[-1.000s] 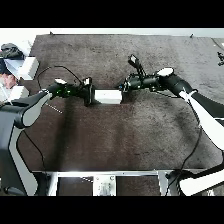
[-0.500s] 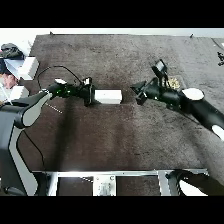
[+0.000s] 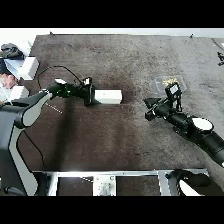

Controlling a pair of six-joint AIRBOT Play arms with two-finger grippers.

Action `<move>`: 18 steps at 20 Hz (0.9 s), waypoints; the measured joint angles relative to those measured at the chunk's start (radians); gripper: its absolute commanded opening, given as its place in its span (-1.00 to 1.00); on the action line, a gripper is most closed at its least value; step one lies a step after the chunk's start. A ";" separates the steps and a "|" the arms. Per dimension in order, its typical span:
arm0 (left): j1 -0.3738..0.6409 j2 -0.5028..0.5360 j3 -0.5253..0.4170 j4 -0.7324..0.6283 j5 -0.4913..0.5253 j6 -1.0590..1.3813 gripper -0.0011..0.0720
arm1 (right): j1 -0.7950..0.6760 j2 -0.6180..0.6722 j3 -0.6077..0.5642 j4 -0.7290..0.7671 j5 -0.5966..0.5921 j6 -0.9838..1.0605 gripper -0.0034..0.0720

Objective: Fold the box and place the chain.

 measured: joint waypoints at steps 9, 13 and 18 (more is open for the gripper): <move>0.001 0.004 0.000 -0.032 0.000 -0.010 -0.94 | 0.000 0.014 -0.024 0.006 -0.012 0.000 -0.96; 0.036 0.057 0.008 -0.145 0.037 -0.073 -0.95 | 0.000 0.014 -0.024 0.006 -0.012 0.000 -0.96; 0.129 0.188 0.013 -0.214 0.340 -0.276 -0.95 | 0.000 0.014 -0.024 0.006 -0.011 0.000 -0.96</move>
